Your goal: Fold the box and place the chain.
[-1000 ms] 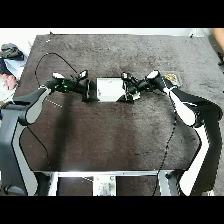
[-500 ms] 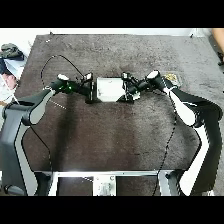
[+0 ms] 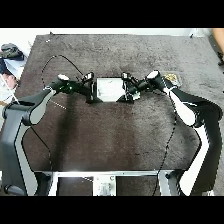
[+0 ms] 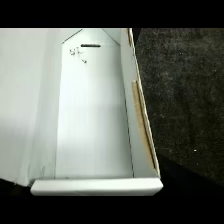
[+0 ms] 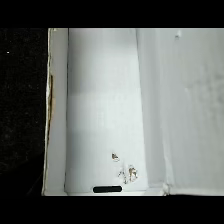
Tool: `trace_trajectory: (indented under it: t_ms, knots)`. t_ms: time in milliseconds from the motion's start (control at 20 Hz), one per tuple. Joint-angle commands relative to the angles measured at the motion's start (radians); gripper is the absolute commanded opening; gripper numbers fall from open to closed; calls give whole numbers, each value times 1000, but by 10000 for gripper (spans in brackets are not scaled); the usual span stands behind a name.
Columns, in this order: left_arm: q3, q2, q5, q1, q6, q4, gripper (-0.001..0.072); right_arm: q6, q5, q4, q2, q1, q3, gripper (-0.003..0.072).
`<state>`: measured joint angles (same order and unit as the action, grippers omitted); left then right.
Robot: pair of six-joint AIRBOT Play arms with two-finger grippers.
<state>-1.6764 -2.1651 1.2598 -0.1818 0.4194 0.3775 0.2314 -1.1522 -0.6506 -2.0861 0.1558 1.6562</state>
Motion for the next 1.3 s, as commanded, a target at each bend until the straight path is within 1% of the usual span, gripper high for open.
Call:
trace_trajectory:
  t_ms: [0,550,650,1000,1050,1100,1250]
  knots:
    - [0,0,5,0,0,-6,717,0,0,0,0,1,0,454]
    - [0,0,-8,0,-4,2,716,0,0,0,0,1,0,453]
    - [0,-2,-23,0,-18,10,709,0,0,0,0,1,0,453]
    - [0,-2,-21,0,-27,8,707,0,0,0,0,1,0,453]
    - [0,-2,-21,0,-27,9,655,0,0,0,0,1,0,453]
    - [0,-2,-18,0,-26,12,512,0,0,0,0,1,0,453]
    - [0,-2,-19,0,-26,13,512,0,0,0,0,1,0,453]
